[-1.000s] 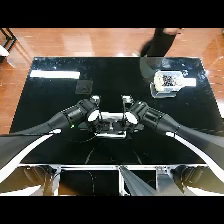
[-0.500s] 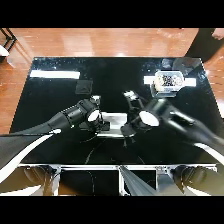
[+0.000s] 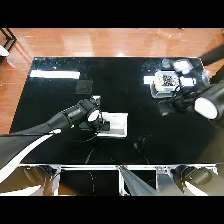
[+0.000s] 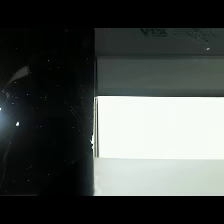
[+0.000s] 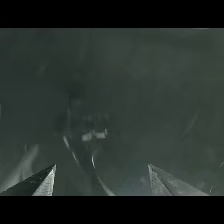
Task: Fold the box and place the chain.
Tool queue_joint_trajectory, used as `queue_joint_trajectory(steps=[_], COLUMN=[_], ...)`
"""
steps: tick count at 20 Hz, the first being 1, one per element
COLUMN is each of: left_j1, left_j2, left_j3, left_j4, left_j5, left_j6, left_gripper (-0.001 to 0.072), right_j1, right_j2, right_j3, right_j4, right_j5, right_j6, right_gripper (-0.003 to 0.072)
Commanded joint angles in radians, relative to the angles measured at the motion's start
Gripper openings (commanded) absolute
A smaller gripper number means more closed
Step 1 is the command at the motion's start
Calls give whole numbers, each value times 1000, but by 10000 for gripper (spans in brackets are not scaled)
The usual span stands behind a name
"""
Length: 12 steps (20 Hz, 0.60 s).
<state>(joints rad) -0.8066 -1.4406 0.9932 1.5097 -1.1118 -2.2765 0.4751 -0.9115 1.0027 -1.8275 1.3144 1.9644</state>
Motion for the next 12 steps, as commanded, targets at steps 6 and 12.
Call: queue_joint_trajectory(steps=[6,12], left_j1=[1,1], left_j2=[0,0], left_j3=[1,1], left_j4=[0,-4], left_j5=[2,0], left_j6=[0,0], left_gripper=[23,23], right_j1=[-412,-451], right_j2=[-374,-778], right_j3=[177,566], right_j4=[311,373], right_j5=[-303,-158], right_j6=[-87,8], right_gripper=[658,540])
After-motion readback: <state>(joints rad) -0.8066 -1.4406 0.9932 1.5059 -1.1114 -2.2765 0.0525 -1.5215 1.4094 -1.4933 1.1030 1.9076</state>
